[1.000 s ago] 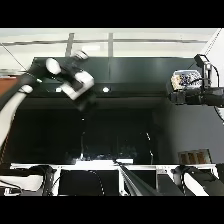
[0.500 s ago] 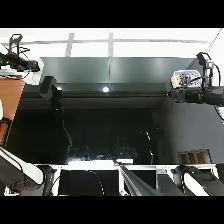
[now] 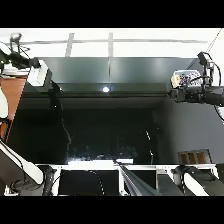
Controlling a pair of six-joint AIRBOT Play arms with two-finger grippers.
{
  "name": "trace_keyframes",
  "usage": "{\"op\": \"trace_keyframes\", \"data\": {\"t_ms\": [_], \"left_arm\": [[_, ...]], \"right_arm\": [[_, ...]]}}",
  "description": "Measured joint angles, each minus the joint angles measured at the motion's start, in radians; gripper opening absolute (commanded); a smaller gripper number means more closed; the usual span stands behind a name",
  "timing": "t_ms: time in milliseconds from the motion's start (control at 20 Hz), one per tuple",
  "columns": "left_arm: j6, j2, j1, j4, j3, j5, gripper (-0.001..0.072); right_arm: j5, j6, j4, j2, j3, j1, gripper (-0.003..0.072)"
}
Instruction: Fold the box and place the chain.
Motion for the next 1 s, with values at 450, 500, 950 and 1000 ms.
{"op": "trace_keyframes", "data": {"t_ms": [450,500,950,1000], "left_arm": [[-0.171,0.461,-0.105,-0.013,-0.208,-0.214,0.0025],[-0.174,0.553,-0.144,-0.016,-0.311,-0.175,0.0025],[-0.230,1.394,-0.492,-0.052,-1.493,0.402,0.0027],[-0.238,1.443,-0.500,-0.054,-1.551,0.426,0.0027]], "right_arm": [[0.102,0.001,-0.040,0.038,0.017,-0.001,0.0016],[0.080,-0.011,-0.042,0.066,-0.002,-0.001,0.0016],[-0.396,-0.117,-0.069,0.263,-0.407,-0.001,0.0019],[-0.415,-0.122,-0.068,0.267,-0.426,-0.001,0.0019]]}}
